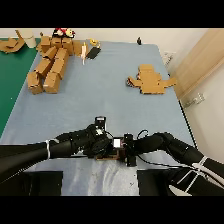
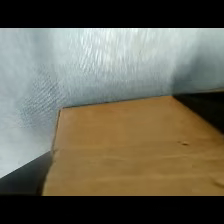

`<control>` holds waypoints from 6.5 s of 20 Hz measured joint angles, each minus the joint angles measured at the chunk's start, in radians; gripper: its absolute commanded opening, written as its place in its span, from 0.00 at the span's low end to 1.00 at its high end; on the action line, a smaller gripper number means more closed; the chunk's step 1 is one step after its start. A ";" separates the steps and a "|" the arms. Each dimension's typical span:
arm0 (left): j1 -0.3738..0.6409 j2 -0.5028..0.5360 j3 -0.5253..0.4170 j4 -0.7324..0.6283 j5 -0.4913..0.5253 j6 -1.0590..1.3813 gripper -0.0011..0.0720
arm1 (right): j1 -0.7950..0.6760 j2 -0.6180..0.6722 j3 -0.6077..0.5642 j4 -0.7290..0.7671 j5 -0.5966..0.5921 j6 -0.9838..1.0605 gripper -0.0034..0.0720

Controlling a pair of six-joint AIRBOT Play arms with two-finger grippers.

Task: Fold the box.

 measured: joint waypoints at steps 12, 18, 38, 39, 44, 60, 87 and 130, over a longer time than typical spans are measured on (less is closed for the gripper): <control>0.002 0.058 0.005 0.024 -0.061 0.009 0.75 | 0.000 0.000 0.000 -0.004 -0.003 -0.002 0.70; 0.003 0.109 0.005 0.056 -0.135 0.001 0.74 | 0.000 0.000 0.000 -0.005 -0.003 -0.001 0.70; -0.006 0.033 -0.002 0.044 -0.076 -0.040 0.49 | 0.000 0.000 0.000 -0.005 -0.003 -0.002 0.70; -0.010 0.029 -0.003 0.043 -0.071 -0.043 0.49 | 0.000 0.000 0.000 -0.005 -0.003 -0.002 0.70; -0.027 0.001 -0.003 0.039 -0.060 -0.061 0.49 | 0.000 0.000 0.000 -0.005 -0.003 -0.001 0.70; -0.036 -0.010 -0.003 0.055 -0.036 -0.091 0.62 | 0.000 0.000 0.000 0.001 -0.002 -0.002 0.70; -0.016 0.154 -0.003 0.128 -0.146 -0.088 0.62 | 0.000 0.000 0.000 -0.005 -0.003 -0.002 0.70; 0.500 0.467 -0.506 -0.569 0.256 2.320 0.92 | 0.000 0.000 0.000 -0.005 -0.004 -0.002 0.70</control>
